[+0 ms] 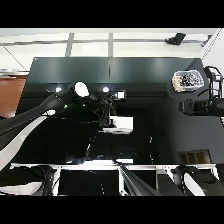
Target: Fold the box and place the chain.
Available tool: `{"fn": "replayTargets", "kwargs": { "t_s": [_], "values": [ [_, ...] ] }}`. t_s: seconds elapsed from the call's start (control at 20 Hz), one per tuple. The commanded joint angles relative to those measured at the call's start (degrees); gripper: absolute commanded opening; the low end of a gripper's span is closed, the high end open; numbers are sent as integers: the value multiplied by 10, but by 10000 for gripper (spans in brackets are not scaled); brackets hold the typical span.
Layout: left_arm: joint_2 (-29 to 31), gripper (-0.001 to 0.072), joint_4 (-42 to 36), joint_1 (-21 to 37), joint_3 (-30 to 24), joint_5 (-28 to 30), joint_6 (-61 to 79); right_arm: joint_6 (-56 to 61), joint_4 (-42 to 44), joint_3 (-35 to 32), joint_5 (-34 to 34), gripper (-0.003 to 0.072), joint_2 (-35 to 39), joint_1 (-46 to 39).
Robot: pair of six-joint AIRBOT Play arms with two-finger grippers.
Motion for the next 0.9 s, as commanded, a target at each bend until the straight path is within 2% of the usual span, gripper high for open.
{"fn": "replayTargets", "kwargs": {
  "t_s": [0.0,0.2,0.3,0.6,0.85],
  "values": [
    [-2,711,10,-1,1,-5,-3,0,0,0,0,17,0,0],
    [-2,711,14,-8,1,-7,-2,0,0,0,0,17,0,0],
    [-2,711,42,-25,1,1,-2,0,-2,0,0,17,0,0],
    [-3,711,70,-67,0,43,-23,0,-3,0,1,17,0,0],
    [-9,711,136,-105,-1,97,-105,0,-3,0,1,17,0,0]
  ]
}}
